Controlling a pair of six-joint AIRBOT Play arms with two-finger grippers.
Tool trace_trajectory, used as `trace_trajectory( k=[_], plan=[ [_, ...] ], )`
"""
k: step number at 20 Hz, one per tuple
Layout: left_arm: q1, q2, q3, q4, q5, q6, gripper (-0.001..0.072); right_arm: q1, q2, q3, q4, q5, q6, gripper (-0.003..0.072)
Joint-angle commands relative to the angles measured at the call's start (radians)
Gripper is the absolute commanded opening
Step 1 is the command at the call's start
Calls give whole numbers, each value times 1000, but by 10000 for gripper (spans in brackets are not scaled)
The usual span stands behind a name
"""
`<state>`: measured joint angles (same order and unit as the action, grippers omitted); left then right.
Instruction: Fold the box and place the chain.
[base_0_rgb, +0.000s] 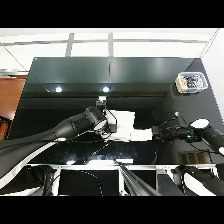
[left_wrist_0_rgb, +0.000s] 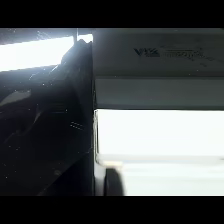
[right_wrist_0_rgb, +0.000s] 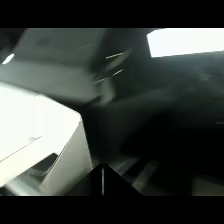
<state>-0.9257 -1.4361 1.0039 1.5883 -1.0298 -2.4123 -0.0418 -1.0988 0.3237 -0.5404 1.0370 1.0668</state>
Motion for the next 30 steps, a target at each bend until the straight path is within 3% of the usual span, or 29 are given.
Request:
trace_trajectory(
  k=[1,7,8,9,10,15,21,26,30],
  plan=[
    [1,0,0,0,0,0,29,110,-66,13,142,-10,-138,16],
    [1,0,0,0,0,0,29,121,-66,206,94,105,-208,22],
    [1,0,0,0,0,0,30,122,-66,219,98,125,-204,235],
    [1,0,0,0,0,0,29,124,-66,220,95,140,-181,532],
    [1,0,0,0,0,0,29,129,-66,220,79,148,-171,571],
    [1,0,0,0,1,0,29,207,-66,220,4,122,-78,563],
    [1,0,0,0,0,0,30,383,-66,235,-6,-66,59,552],
    [1,0,0,0,1,0,30,494,-66,306,-260,-165,353,552],
    [1,0,0,0,0,0,30,545,-66,324,-369,-185,513,543]
  ],
)
